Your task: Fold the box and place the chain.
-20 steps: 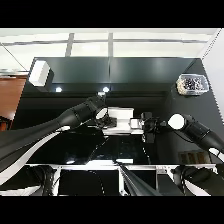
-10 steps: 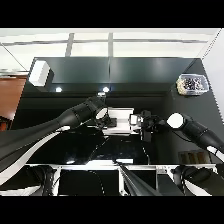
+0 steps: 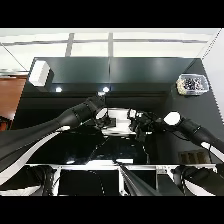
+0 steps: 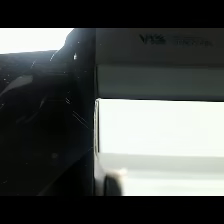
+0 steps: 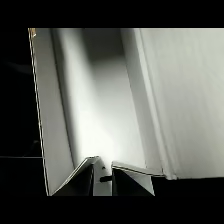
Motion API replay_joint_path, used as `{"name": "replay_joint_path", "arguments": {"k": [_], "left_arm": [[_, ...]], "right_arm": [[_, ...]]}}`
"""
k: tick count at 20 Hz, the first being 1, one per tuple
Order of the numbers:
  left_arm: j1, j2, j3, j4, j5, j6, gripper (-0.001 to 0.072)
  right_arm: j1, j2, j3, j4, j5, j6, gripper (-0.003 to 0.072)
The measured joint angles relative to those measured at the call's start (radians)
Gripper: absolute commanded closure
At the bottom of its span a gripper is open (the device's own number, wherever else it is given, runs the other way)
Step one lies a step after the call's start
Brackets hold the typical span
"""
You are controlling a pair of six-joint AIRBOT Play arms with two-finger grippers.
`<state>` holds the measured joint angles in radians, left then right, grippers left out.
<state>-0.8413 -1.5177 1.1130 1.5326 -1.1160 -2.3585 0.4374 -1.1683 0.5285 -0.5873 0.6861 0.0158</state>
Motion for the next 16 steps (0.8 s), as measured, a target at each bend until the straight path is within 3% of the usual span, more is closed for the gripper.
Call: {"name": "replay_joint_path", "arguments": {"k": [2,3,4,5,6,7,9,11,13,16], "left_arm": [[0.000,0.000,0.000,0.000,0.001,0.000,0.0682],[0.000,0.000,0.000,0.000,0.001,0.000,0.0682],[0.000,0.000,0.000,0.000,0.002,0.000,0.0682],[0.000,0.000,0.000,0.000,0.003,0.000,0.0682],[0.000,0.000,0.000,0.000,0.003,0.000,0.0681],[0.000,0.000,0.000,0.000,0.003,-0.001,0.0682],[0.000,0.000,0.000,-0.001,0.006,-0.002,0.0682],[0.000,0.000,0.000,-0.001,0.006,-0.002,0.0682],[0.000,0.000,0.000,-0.002,0.009,-0.004,0.0681],[0.000,0.000,0.000,-0.003,0.009,-0.004,0.0682]], "right_arm": [[0.000,-0.009,-0.003,0.014,0.000,0.005,0.0558],[0.000,-0.012,-0.004,0.021,0.001,0.008,0.0516],[0.000,-0.014,-0.004,0.024,0.002,0.011,0.0326],[0.000,-0.015,-0.005,0.030,0.000,0.011,0.0317],[0.000,-0.016,-0.005,0.033,-0.003,0.011,0.0493],[0.000,-0.018,-0.005,0.039,-0.003,0.012,0.0538],[0.000,-0.018,-0.005,0.048,-0.007,0.013,0.0320],[0.000,-0.018,-0.005,0.054,-0.016,0.014,0.0626],[0.000,-0.015,-0.005,0.061,-0.016,0.022,0.0669],[-0.022,0.028,0.010,0.005,0.002,0.174,0.0670]]}}
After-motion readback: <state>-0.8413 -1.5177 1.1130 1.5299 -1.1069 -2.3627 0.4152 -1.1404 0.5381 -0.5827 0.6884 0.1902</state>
